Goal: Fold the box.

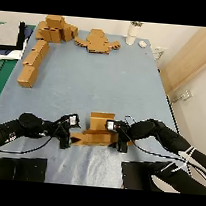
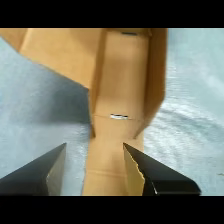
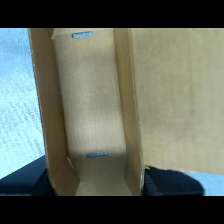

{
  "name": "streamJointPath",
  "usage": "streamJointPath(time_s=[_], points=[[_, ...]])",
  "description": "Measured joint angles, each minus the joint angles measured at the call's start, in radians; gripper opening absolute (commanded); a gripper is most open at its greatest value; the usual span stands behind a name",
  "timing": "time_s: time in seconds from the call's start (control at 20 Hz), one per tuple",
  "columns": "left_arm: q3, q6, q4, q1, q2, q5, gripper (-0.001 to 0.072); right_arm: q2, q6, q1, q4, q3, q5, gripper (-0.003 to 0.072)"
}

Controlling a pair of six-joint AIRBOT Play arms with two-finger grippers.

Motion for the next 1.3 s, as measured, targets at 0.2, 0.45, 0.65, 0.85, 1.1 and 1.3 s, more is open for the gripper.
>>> streamJointPath(time_s=[0.2, 0.45, 0.65, 0.85, 1.1, 1.3], points=[[-0.005, 0.000, 0.006, -0.034, 0.006, -0.020, 0.0720, 0.000, 0.000, 0.000, 0.000, 0.000, 0.000, 0.0600], [-0.004, 0.000, 0.004, -0.054, -0.012, -0.008, 0.0720, 0.000, 0.000, 0.000, 0.000, 0.000, 0.000, 0.0600], [-0.003, 0.000, -0.020, -0.084, -0.018, 0.021, 0.0720, 0.000, 0.000, 0.000, 0.000, 0.000, 0.000, 0.0600], [-0.001, -0.001, -0.051, -0.101, -0.033, 0.058, 0.0595, 0.000, 0.000, 0.000, 0.000, 0.000, 0.000, 0.0600], [0.011, 0.000, -0.072, -0.122, -0.052, 0.067, 0.0505, 0.000, 0.000, 0.000, 0.000, 0.000, 0.000, 0.0600], [0.027, 0.000, -0.081, -0.130, -0.071, 0.070, 0.0431, 0.000, 0.000, 0.000, 0.000, 0.000, 0.000, 0.0600]])
